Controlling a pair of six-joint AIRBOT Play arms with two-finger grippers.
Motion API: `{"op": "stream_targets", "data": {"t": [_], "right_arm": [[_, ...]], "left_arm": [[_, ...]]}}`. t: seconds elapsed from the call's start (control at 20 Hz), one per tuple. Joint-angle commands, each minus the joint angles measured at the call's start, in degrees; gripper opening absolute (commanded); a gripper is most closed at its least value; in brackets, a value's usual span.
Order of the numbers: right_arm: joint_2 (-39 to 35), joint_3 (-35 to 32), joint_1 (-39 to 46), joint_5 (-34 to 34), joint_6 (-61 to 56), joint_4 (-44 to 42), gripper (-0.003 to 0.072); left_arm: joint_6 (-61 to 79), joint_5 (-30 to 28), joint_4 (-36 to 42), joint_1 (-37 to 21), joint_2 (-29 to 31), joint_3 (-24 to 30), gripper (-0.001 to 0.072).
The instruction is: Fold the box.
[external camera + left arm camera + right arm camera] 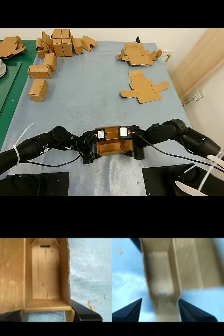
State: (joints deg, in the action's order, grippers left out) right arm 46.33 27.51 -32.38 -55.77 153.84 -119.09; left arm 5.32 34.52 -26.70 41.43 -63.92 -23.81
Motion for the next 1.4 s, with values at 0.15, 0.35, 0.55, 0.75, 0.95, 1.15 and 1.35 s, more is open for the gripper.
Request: {"op": "stream_targets", "data": {"t": [0.15, 0.35, 0.55, 0.75, 0.95, 1.15, 1.35], "right_arm": [[-9.81, 0.09, 5.55, -13.2, -27.3, 5.64, 0.072], [-12.85, 0.09, 5.62, -12.87, -49.48, 3.04, 0.0713], [-13.14, 0.09, 5.62, -12.39, -64.85, 0.35, 0.0713], [-12.94, 0.11, 5.62, -10.08, -67.73, -9.66, 0.0036], [-9.33, 1.11, 5.66, -2.08, -65.68, -17.92, 0.0001], [4.98, 9.33, 5.64, -2.32, -59.8, -19.52, 0.0001], [17.09, 16.79, 8.2, -1.57, -54.93, -19.63, 0.0]], "left_arm": [[-0.02, -0.07, 0.04, -0.02, -0.02, -0.02, 0.0405], [-0.02, -0.07, 0.04, -0.02, -0.02, 0.0, 0.0405], [-0.02, -0.04, 0.04, -0.02, -0.02, 0.0, 0.0405], [-0.02, -0.07, 0.04, -0.02, -0.02, -0.02, 0.0405], [-0.02, -0.04, 0.04, -0.02, -0.02, 0.0, 0.0405], [-0.02, -0.07, 0.04, -0.02, -0.02, -0.02, 0.0405], [-0.02, -0.07, 0.07, 0.0, -0.02, -0.02, 0.0405]]}}
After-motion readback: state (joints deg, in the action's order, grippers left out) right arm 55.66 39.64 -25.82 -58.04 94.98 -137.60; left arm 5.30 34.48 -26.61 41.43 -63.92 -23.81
